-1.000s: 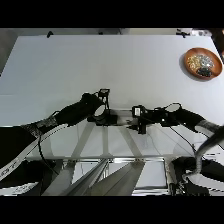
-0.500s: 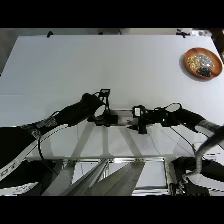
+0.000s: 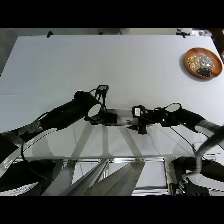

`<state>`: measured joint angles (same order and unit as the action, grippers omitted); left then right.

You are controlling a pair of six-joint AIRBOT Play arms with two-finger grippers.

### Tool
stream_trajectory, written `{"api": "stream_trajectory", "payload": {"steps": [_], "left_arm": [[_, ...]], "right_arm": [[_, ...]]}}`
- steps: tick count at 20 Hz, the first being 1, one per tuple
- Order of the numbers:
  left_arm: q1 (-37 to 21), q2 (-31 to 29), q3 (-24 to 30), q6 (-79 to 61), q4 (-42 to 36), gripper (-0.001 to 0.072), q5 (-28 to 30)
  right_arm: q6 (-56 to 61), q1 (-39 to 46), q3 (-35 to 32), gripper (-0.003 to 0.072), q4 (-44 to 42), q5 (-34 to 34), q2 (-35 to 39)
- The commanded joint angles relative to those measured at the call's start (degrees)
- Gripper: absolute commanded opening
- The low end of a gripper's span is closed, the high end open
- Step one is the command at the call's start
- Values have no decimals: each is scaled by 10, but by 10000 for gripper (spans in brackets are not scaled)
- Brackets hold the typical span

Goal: Fold the box and place the chain.

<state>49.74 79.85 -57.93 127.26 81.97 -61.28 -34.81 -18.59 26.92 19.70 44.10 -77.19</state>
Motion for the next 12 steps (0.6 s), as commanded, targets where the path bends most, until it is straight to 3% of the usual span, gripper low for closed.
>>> {"api": "stream_trajectory", "payload": {"steps": [1, 3, 5, 8, 10, 12], "left_arm": [[0, -25, -1, -18, -2, 398, -21], [0, -45, -1, -47, -2, 402, -35], [0, -73, -1, -86, -3, 469, -58], [0, -138, -1, -167, 3, 469, -99], [0, -198, 0, -196, 40, 519, -111], [0, -262, 3, -248, 105, 518, -116]], "right_arm": [[0, 0, 0, 403, 0, 0, 0], [0, 0, 0, 403, 0, 0, 0], [0, 0, 0, 403, 0, 0, 0], [0, 0, 0, 403, 0, 0, 0], [0, 0, 0, 403, 0, 0, 0], [0, 0, 0, 403, 0, 0, 0]]}}
